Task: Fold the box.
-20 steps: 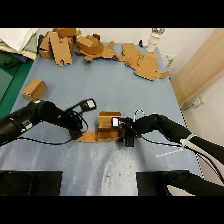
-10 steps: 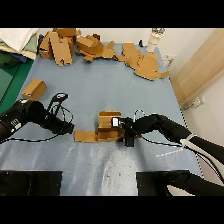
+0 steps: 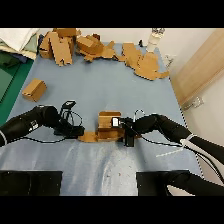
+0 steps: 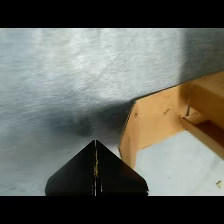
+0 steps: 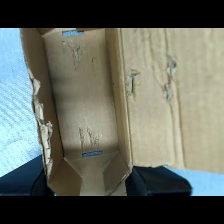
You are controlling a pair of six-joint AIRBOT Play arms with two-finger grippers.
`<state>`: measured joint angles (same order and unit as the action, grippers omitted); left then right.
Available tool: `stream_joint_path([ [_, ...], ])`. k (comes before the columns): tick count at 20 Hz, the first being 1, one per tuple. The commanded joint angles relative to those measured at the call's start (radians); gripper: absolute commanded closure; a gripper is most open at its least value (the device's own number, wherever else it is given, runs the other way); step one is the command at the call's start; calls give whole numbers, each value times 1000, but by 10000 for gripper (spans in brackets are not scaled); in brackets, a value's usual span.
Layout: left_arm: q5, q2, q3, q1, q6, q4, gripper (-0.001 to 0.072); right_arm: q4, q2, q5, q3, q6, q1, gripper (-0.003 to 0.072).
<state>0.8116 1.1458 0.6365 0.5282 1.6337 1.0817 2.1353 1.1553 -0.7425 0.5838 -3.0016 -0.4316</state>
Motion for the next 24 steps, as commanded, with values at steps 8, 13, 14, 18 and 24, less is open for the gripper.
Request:
stream_joint_path([
  [8, -133, 31, 0, 89, -82, -235, 696, 0, 1, 0, 0, 0, -1, 183],
  [13, -166, 29, 0, 89, -178, -420, 696, 0, 1, 0, 0, 0, -1, 183],
  [14, -172, 26, 0, 89, -221, -474, 696, 0, 1, 0, 0, 0, -1, 183],
  [18, -183, 24, 0, 89, -259, -536, 695, 0, 1, 0, 0, 0, -1, 183],
  [24, -227, 18, 0, 103, -173, -517, 700, 0, 1, 0, 0, 0, -1, 183],
])
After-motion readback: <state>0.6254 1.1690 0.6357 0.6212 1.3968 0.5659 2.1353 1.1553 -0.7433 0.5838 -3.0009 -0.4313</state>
